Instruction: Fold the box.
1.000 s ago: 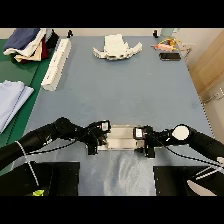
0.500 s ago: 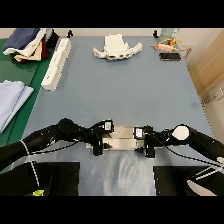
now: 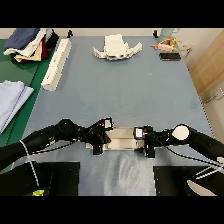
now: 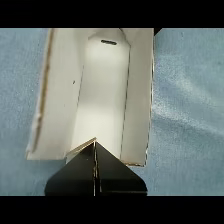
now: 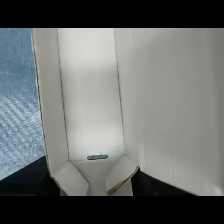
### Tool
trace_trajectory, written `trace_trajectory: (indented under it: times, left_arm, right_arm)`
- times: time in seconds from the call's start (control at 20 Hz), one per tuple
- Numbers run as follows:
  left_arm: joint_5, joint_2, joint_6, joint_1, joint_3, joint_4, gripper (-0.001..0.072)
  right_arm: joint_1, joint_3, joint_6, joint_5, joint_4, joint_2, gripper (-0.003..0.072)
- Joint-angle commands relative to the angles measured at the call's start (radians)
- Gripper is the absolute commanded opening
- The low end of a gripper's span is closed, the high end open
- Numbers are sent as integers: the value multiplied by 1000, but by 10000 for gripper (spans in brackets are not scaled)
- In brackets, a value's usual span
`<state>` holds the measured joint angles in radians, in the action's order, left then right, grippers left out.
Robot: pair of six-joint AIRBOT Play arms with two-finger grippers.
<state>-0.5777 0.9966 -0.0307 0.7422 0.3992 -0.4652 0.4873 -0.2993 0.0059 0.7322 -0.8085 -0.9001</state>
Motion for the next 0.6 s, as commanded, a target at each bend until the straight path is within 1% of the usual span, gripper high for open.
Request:
trace_trajectory:
  times: [0.0,0.1,0.25,0.3,0.45,0.5,0.55]
  left_arm:
    - [-10,-71,-327,-2,5,-225,15]
    - [-48,-155,-557,-2,5,-366,15]
    - [-162,-317,-888,-2,5,-524,15]
    - [-199,-376,-1048,-6,5,-600,15]
    - [-346,-515,-1556,-64,5,-824,15]
    - [-401,-544,-1701,-94,3,-883,16]
    - [-439,-560,-1791,-127,-1,-908,16]
  right_arm:
    - [1,-1,1,0,1,0,474]
    - [1,-1,1,0,1,0,474]
    - [1,-1,1,0,1,0,474]
    - [1,-1,1,0,1,0,474]
    - [1,-1,1,0,1,0,474]
    - [1,-1,1,0,1,0,474]
    - [1,-1,1,0,1,0,474]
